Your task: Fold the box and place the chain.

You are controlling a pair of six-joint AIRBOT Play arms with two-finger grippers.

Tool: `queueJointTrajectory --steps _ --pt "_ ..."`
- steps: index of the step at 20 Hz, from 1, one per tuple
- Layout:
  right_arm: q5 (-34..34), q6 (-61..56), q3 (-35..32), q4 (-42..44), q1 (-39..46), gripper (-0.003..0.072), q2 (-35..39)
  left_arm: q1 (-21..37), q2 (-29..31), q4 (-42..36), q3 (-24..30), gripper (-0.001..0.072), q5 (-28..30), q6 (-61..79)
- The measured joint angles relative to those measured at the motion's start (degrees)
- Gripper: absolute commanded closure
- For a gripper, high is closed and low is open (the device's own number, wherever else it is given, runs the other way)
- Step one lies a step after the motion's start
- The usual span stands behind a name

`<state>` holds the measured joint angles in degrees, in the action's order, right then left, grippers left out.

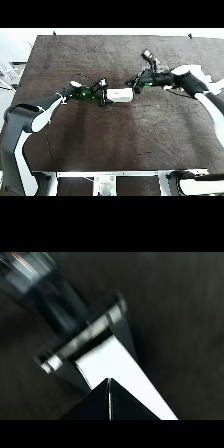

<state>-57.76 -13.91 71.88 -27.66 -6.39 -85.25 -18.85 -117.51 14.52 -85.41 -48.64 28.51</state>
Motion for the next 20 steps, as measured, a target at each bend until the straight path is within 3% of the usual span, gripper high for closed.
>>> queueJointTrajectory --steps 6,11,12,20 --pt "1.0 -4.9 -8.4 0.0 2.7 0.0681 21.1 0.0 0.0 0.0 0.0 0.0421 0.0 0.0" --pt "2.6 -7.7 -18.9 -0.1 5.6 0.0681 31.2 0.0 0.0 -0.1 0.0 0.0428 -0.1 0.0" --pt "2.8 -8.5 -20.5 0.0 6.1 0.0681 32.2 0.0 0.0 -0.2 0.0 0.067 -0.1 0.0" --pt "4.1 -11.3 -24.5 1.0 7.0 0.0681 34.5 3.3 5.9 0.2 0.1 0.0691 -5.8 -9.9"
